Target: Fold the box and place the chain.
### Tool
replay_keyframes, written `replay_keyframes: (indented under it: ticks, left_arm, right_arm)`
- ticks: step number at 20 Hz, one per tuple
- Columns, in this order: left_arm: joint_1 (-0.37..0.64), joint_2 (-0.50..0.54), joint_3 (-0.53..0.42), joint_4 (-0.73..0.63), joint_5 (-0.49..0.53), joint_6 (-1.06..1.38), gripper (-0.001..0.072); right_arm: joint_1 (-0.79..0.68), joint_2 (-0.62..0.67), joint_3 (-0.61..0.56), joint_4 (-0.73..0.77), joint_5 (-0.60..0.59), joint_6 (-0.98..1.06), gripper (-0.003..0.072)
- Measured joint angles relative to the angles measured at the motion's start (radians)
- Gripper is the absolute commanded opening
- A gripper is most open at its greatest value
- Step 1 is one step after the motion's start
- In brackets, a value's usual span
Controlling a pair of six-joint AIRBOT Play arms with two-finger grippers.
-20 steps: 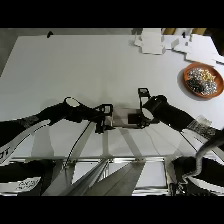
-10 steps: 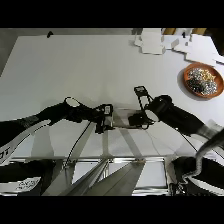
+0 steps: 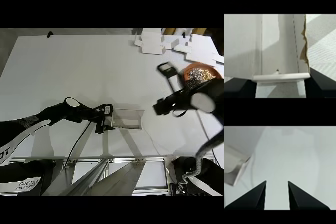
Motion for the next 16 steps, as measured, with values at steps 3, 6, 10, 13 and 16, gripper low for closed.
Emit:
replay_keyframes:
  ticks: [3, 6, 10, 13, 16]
  left_arm:
    - [0.000, 0.000, 0.000, 0.000, 0.000, 0.000, 0.0037]
    - [0.000, 0.000, 0.000, 0.000, 0.000, 0.000, 0.0037]
    - [0.000, 0.000, 0.000, 0.000, 0.000, 0.000, 0.0037]
    - [0.000, 0.000, 0.000, 0.000, 0.000, 0.000, 0.0037]
    - [0.000, 0.000, 0.000, 0.000, 0.000, 0.000, 0.0037]
  right_arm:
    - [-0.154, 0.002, 0.026, -0.002, -0.056, -0.055, 0.0293]
    - [-0.315, -0.047, 0.074, 0.001, -0.114, -0.094, 0.0293]
    - [-0.502, -0.211, 0.209, 0.016, -0.154, -0.133, 0.0292]
    - [-0.604, -0.333, 0.281, 0.017, -0.195, -0.173, 0.0290]
    - [-0.686, -0.429, 0.309, 0.019, -0.241, -0.203, 0.0292]
